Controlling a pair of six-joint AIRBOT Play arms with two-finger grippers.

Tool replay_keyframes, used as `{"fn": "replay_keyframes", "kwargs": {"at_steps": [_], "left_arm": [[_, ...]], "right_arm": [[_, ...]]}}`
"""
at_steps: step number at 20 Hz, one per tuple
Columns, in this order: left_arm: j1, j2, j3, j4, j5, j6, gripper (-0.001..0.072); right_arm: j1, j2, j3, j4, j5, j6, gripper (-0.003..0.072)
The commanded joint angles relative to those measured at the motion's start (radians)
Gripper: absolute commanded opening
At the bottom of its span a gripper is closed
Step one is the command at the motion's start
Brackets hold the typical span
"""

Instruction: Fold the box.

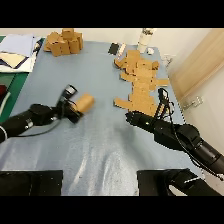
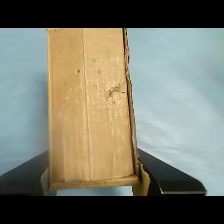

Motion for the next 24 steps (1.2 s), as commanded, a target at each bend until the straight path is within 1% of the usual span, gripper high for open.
{"fn": "replay_keyframes", "kwargs": {"at_steps": [1, 2, 4, 6, 8, 10, 12, 15, 17, 20, 22, 24], "left_arm": [[0.219, -0.030, 0.063, 0.015, 0.098, 0.046, 0.0494], [0.276, -0.060, 0.108, 0.015, 0.097, 0.049, 0.0495], [0.357, -0.143, 0.217, 0.015, 0.097, 0.044, 0.0494], [0.398, -0.250, 0.346, 0.015, 0.098, 0.042, 0.0495], [0.417, -0.369, 0.484, 0.015, 0.106, 0.042, 0.0495], [0.428, -0.480, 0.620, 0.014, 0.137, 0.041, 0.0494], [0.436, -0.577, 0.740, 0.014, 0.153, 0.034, 0.0495], [0.447, -0.701, 0.875, 0.011, 0.153, -0.013, 0.0495], [0.459, -0.757, 0.924, 0.011, 0.150, -0.051, 0.0495], [0.475, -0.790, 0.937, 0.012, 0.151, -0.054, 0.0497], [0.474, -0.800, 0.937, 0.032, 0.149, -0.051, 0.0687], [0.474, -0.800, 0.937, 0.035, 0.150, -0.051, 0.0702]], "right_arm": [[-0.021, 0.000, 0.007, -0.009, 0.000, 0.000, 0.0004], [-0.026, 0.000, 0.007, -0.010, 0.000, 0.000, 0.0004], [-0.030, 0.000, 0.007, -0.016, 0.001, 0.000, 0.0004], [-0.030, 0.000, 0.007, -0.021, 0.002, 0.000, 0.0004], [-0.030, 0.000, 0.007, -0.018, 0.001, 0.000, 0.0004], [-0.030, 0.000, 0.007, -0.018, 0.001, 0.001, 0.0004], [-0.030, 0.000, 0.007, -0.019, 0.002, 0.017, 0.0004], [-0.030, 0.000, 0.007, -0.018, 0.001, 0.041, 0.0005], [-0.030, 0.000, 0.007, -0.018, 0.001, 0.058, 0.0004], [-0.030, 0.000, 0.007, -0.019, 0.002, 0.061, 0.0004], [-0.030, 0.000, 0.007, -0.019, 0.002, 0.071, 0.0004], [-0.030, 0.000, 0.007, -0.019, 0.002, 0.071, 0.0004]]}}
